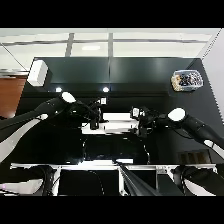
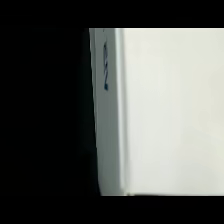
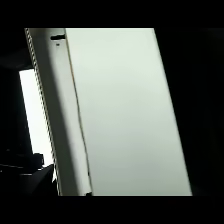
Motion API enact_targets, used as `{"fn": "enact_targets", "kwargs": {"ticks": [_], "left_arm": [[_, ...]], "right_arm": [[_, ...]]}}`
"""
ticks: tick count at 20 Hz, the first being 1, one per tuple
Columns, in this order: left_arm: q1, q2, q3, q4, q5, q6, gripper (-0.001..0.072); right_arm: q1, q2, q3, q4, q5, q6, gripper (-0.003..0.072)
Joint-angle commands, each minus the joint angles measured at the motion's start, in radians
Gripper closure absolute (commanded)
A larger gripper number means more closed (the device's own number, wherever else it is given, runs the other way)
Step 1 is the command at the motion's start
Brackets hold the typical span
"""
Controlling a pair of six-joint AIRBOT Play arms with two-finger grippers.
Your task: Fold the box and place the chain.
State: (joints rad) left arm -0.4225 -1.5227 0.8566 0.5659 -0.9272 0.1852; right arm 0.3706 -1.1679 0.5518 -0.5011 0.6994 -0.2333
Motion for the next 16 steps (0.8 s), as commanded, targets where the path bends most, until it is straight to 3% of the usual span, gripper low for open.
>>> {"fn": "enact_targets", "kwargs": {"ticks": [1, 10, 11, 12, 16], "left_arm": [[-0.001, 0.001, 0.001, 0.002, 0.004, -0.006, 0.0684], [-0.001, 0.001, 0.001, 0.002, 0.004, -0.006, 0.0683], [-0.001, 0.001, 0.001, 0.002, 0.004, -0.006, 0.0684], [-0.001, 0.001, 0.001, 0.002, 0.004, -0.006, 0.0684], [-0.001, 0.001, 0.001, 0.002, 0.004, -0.006, 0.0684]], "right_arm": [[-0.001, -0.06, 0.0, 0.016, 0.019, -0.067, -0.0025], [-0.001, -0.086, 0.0, -0.053, 0.019, -0.067, -0.0023], [-0.001, -0.086, 0.0, -0.053, 0.019, -0.066, 0.0057], [-0.003, -0.09, 0.0, -0.05, 0.027, -0.067, 0.0092], [-0.003, -0.102, 0.0, -0.05, 0.029, -0.066, 0.0092]]}}
